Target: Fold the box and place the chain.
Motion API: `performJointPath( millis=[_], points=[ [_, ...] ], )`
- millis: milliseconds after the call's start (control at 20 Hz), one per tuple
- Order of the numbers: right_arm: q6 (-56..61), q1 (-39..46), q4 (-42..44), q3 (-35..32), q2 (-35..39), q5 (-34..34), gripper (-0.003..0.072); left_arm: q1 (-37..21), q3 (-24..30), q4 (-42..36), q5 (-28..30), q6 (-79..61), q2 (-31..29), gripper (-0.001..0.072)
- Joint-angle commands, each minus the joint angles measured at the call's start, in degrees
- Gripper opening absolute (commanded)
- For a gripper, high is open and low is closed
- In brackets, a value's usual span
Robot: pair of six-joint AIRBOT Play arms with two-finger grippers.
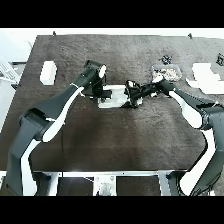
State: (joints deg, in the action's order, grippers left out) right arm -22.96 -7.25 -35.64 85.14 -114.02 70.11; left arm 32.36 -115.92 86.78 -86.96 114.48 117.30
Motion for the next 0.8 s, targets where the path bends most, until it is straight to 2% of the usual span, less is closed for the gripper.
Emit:
performJointPath(
  millis=[0,550,750],
  points=[
    [0.02,-0.07,0.02,-0.02,0.04,0.02,0.0585,0.00,-0.20,-0.37,-1.22,-2.58,-1.57,0.0317],
    [0.02,-0.04,0.02,-0.04,0.04,0.02,0.0585,-0.90,-0.87,0.39,-6.58,-7.67,-8.00,0.0317],
    [0.02,-0.04,0.02,-0.04,0.04,0.02,0.0585,-3.28,-0.87,-0.31,-6.91,-17.07,-9.77,0.0316]
  ],
)
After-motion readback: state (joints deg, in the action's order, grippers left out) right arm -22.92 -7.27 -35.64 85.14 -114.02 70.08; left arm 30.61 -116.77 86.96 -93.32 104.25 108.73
